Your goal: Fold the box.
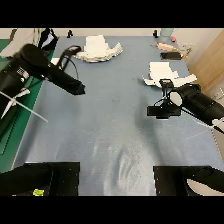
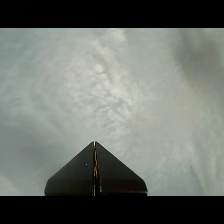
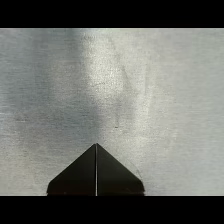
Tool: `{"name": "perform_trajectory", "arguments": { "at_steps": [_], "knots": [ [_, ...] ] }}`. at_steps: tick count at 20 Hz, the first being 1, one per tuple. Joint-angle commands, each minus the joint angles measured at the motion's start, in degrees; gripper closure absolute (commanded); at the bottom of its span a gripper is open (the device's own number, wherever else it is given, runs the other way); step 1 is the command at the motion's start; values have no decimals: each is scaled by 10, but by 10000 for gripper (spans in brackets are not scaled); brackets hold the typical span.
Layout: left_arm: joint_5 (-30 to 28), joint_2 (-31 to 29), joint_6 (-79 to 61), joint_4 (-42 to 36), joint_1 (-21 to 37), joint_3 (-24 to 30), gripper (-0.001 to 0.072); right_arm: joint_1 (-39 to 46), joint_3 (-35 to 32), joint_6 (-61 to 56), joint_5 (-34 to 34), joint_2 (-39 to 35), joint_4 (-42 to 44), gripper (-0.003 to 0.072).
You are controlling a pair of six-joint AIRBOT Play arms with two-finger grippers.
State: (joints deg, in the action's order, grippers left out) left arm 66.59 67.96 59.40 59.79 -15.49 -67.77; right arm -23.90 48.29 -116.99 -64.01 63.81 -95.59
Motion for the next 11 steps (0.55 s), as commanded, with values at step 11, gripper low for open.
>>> {"name": "perform_trajectory", "arguments": {
  "at_steps": [11],
  "knots": [
    [-120,-26,36,0,-117,109,694,0,1,0,0,0,0,683]
  ]
}}
